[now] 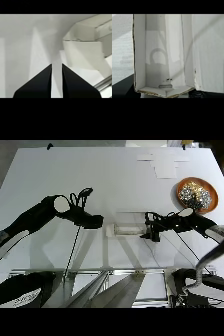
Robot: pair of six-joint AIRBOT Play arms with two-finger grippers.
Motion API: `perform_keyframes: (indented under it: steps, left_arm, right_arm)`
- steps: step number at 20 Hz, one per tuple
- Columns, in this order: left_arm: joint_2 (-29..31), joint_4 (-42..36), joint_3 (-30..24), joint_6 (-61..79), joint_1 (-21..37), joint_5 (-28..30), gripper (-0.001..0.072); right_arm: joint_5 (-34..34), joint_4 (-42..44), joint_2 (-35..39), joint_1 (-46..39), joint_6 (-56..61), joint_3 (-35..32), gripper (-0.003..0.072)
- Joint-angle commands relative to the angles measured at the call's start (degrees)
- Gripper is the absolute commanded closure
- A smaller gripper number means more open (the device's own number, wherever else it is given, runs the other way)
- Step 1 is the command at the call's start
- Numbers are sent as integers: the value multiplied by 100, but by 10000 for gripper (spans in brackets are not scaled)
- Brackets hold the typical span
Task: Fold the box and place the chain.
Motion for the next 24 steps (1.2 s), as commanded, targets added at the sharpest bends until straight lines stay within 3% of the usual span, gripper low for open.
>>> perform_keyframes:
  steps: [1, 4, 8, 16, 24]
  left_arm:
    - [-417, -254, -72, -26, 33, 48, 581]
    - [-782, -872, -72, 424, -240, 295, 580]
    - [-778, -1239, -22, 549, -387, 400, 580]
    - [-778, -1451, 343, 549, -638, 415, 575]
    - [-774, -1453, 376, 546, -675, 420, 574]
  right_arm:
    - [0, 0, 4, 2, 2, 2, 271]
    - [2, 0, 4, 2, 0, 2, 271]
    - [0, 0, 4, 2, 2, 2, 271]
    - [0, 0, 4, 2, 2, 2, 271]
    - [0, 0, 4, 2, 2, 2, 271]
